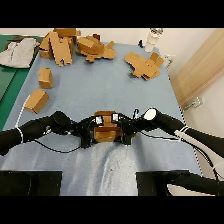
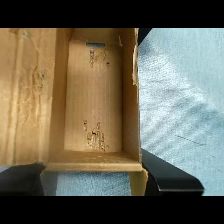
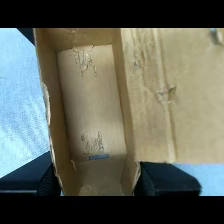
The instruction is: Fold the box.
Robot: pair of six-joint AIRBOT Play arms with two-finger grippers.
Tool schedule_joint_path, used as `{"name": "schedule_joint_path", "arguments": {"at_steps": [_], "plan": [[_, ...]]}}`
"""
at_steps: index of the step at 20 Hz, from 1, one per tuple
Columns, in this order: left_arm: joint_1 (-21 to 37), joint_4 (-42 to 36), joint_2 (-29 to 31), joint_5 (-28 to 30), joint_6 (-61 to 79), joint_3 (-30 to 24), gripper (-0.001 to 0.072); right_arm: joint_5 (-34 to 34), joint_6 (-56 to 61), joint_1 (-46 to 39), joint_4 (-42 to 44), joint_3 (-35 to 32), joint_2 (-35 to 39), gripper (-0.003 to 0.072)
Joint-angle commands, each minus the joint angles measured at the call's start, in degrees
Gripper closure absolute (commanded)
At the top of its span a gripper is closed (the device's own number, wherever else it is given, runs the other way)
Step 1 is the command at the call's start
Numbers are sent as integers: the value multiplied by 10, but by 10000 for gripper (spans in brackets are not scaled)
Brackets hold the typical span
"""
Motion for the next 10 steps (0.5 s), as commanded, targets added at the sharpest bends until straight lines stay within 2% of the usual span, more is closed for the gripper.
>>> {"name": "schedule_joint_path", "arguments": {"at_steps": [1, 5, 6, 7, 10], "plan": [[0, 0, 0, 1, 0, 0, 424, -13, 15, 0, -7, 0, 2, 164], [0, 0, 0, 1, 0, 1, 424, -16, 34, 0, -7, 1, 2, 164], [0, 0, 0, 1, 0, 0, 424, -16, 44, 0, -7, 1, 2, 147], [0, 0, 0, 1, 0, 0, 424, -16, 43, 0, -11, 1, 2, 85], [0, 0, 0, 1, 0, 0, 424, -16, 47, 0, -37, 1, 19, 84]]}}
